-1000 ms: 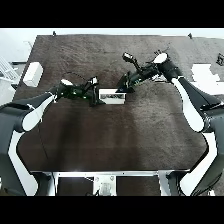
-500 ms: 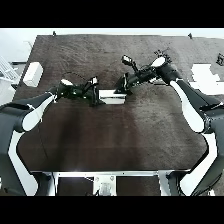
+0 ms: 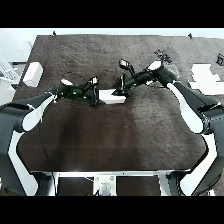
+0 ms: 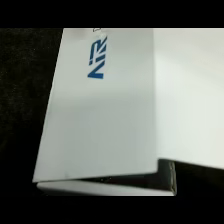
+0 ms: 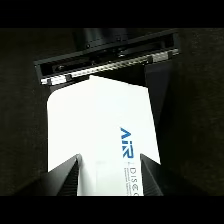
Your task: Fold the box and place the chain.
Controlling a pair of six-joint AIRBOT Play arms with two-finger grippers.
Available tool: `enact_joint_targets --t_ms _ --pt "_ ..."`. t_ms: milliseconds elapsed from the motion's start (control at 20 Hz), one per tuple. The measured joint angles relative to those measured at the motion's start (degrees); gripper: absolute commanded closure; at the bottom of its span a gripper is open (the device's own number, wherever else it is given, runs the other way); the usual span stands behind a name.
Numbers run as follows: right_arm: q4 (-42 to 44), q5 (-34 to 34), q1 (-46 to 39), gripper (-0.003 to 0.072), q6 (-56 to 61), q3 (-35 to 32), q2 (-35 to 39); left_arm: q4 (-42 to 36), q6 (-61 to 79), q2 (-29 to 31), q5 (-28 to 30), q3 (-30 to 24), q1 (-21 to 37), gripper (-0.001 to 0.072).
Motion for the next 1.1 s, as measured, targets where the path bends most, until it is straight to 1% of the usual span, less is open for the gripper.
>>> enact_joint_targets --t_ms 150,200,250,300,500,650,950,1050,1100 --pt "0.0 -1.0 0.0 0.0267 -1.0 -0.3 0.0 0.0 0.0 0.0 0.1 0.0 0.0 0.0376" --pt "0.0 -1.0 0.0 0.0305 -1.3 -0.4 0.0 0.0 0.0 0.0 0.1 0.0 0.0 0.0376" --pt "0.0 -0.8 0.0 0.0328 -1.4 -0.4 0.1 0.0 0.0 0.0 0.1 0.0 0.0 0.0375" --pt "0.0 0.0 0.0 0.0335 -1.5 -0.5 0.4 0.0 0.0 0.0 0.1 0.0 0.0 0.0376" --pt "-0.1 4.8 -0.5 0.0336 -1.8 -0.6 2.4 0.0 0.0 0.0 0.0 0.0 0.0 0.0376" --pt "-0.5 5.7 -1.2 0.0335 -2.0 -0.6 2.8 0.0 0.0 0.0 0.0 0.0 0.0 0.0376" --pt "-0.5 1.6 -2.0 0.0335 -3.9 -0.6 2.7 0.0 0.0 0.0 0.0 0.0 0.0 0.0376" --pt "-0.3 1.2 -2.0 0.0293 -4.3 -0.7 2.7 0.0 0.0 0.0 0.0 0.0 0.0 0.0376" --pt "-0.2 1.8 -1.9 0.0294 -4.4 -0.7 2.6 0.0 0.0 0.0 0.0 0.0 0.0 0.0376"
